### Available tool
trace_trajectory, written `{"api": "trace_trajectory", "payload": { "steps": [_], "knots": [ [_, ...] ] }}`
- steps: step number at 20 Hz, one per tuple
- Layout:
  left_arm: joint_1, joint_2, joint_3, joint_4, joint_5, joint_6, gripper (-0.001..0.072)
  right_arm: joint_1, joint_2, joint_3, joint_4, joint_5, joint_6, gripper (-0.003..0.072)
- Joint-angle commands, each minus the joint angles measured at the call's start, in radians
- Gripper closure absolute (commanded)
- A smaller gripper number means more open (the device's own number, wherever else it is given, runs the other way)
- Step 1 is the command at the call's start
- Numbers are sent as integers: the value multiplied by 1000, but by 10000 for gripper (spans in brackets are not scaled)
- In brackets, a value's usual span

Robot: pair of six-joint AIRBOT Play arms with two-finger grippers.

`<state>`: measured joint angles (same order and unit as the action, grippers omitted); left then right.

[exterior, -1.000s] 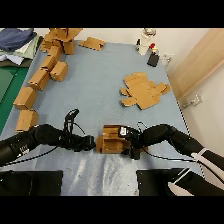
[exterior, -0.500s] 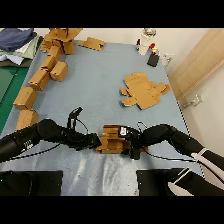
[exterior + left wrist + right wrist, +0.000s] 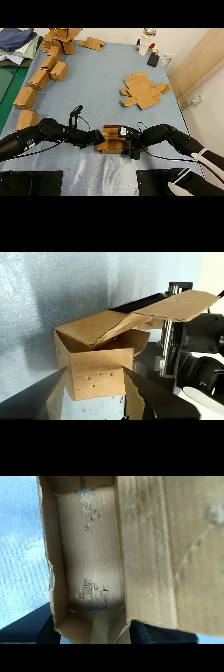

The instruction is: Fold the box.

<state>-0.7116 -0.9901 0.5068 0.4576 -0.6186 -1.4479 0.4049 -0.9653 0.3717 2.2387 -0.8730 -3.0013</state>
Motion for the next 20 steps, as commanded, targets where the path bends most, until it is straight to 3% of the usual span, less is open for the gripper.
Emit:
{"api": "trace_trajectory", "payload": {
  "steps": [1,8,11,15,16,20],
  "knots": [
    [1,-1,1,-29,13,19,184,0,0,1,0,0,0,169],
    [0,-1,3,-7,10,-27,184,0,0,1,0,0,0,170],
    [-37,-1,24,177,7,-188,185,0,0,1,0,0,0,169],
    [-171,-6,145,682,4,-637,185,0,0,1,0,0,0,170],
    [-194,-15,166,755,-24,-710,184,0,0,1,0,0,0,170],
    [-274,-92,217,777,-78,-753,184,0,0,1,0,0,0,169]
  ]
}}
